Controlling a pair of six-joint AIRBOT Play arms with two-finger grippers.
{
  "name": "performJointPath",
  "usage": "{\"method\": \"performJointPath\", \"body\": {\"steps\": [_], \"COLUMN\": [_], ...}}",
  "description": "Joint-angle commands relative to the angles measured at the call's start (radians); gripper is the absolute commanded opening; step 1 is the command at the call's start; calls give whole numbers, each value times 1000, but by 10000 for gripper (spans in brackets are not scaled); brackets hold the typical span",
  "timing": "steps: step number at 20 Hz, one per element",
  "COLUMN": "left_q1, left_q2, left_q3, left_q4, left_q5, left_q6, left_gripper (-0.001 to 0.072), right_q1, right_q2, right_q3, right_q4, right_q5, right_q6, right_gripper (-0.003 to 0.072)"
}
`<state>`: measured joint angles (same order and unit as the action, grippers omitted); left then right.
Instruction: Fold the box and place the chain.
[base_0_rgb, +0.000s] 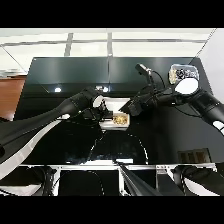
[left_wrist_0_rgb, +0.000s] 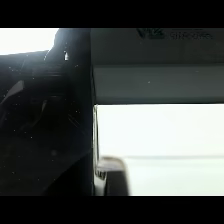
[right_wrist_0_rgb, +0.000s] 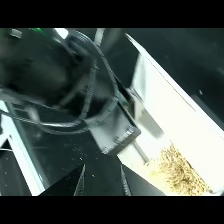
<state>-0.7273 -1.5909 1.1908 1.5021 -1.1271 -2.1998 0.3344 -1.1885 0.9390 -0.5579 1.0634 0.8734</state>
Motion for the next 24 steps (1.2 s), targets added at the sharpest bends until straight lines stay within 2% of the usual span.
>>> {"method": "performJointPath", "body": {"steps": [1, 5, 10, 11, 12, 13, 17, 21, 24], "left_q1": [0, 0, 0, 0, -2, -4, -9, 8, 107], "left_q2": [0, 0, 1, 5, 11, 22, 131, 263, 361], "left_q3": [0, 0, 0, 1, 4, 11, 20, 14, -81], "left_q4": [0, 0, -21, -27, -26, -26, -13, 117, 86], "left_q5": [0, -27, -24, -34, -45, -60, -65, -165, -164], "left_q6": [0, 2, 22, 15, 8, 0, 59, 175, 267], "left_gripper": [30, 30, 41, 226, 486, 545, 545, 545, 544], "right_q1": [-55, -214, -232, -233, -233, -233, -233, -233, -233], "right_q2": [-11, -6, -6, -6, -6, -6, -6, -6, -6], "right_q3": [-10, -11, -11, -11, -11, -11, -11, -11, -11], "right_q4": [-59, -107, -138, -139, -142, -144, -153, -154, -154], "right_q5": [26, 138, 171, 171, 171, 171, 171, 170, 171], "right_q6": [13, 13, -16, -23, -36, -47, -48, -48, -47], "right_gripper": [277, 276, 276, 276, 276, 276, 276, 277, 277]}}
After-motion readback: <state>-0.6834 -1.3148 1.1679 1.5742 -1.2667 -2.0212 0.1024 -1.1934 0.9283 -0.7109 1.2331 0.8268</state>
